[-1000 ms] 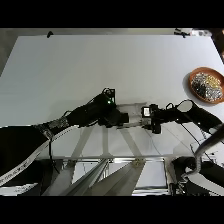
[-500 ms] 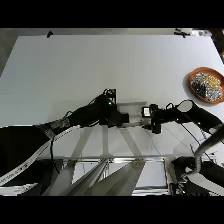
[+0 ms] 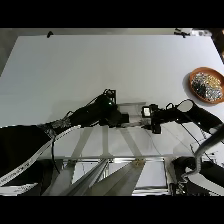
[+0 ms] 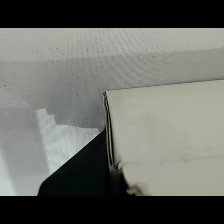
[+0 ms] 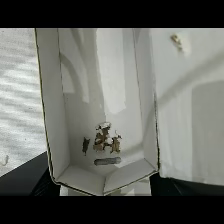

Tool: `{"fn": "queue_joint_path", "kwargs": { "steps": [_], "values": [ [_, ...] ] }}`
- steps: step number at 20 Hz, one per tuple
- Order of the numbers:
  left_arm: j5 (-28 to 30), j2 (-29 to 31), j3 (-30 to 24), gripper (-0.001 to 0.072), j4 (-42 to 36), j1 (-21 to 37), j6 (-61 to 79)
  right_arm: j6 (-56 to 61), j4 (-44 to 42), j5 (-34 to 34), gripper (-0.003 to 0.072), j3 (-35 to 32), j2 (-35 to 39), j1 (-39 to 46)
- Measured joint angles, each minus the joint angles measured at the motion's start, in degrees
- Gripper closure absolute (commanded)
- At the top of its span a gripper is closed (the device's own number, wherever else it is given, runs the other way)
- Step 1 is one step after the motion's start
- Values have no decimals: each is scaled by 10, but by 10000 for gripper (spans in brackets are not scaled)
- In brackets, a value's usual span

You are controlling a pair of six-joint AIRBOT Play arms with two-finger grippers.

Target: Fold the box and place the chain.

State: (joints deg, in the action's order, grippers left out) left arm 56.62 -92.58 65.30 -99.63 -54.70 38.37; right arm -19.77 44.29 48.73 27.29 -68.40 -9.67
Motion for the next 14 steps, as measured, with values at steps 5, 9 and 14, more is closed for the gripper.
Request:
{"fn": "queue_joint_path", "kwargs": {
  "steps": [5,9,14],
  "values": [
    [-1,-1,-1,437,-6,0,4,-1,3,-3,253,0,0,0],
    [5,2,-1,276,-30,0,20,-1,2,-2,253,0,0,0],
    [36,34,-1,276,-41,2,92,-1,2,-1,253,0,0,0]
  ]
}}
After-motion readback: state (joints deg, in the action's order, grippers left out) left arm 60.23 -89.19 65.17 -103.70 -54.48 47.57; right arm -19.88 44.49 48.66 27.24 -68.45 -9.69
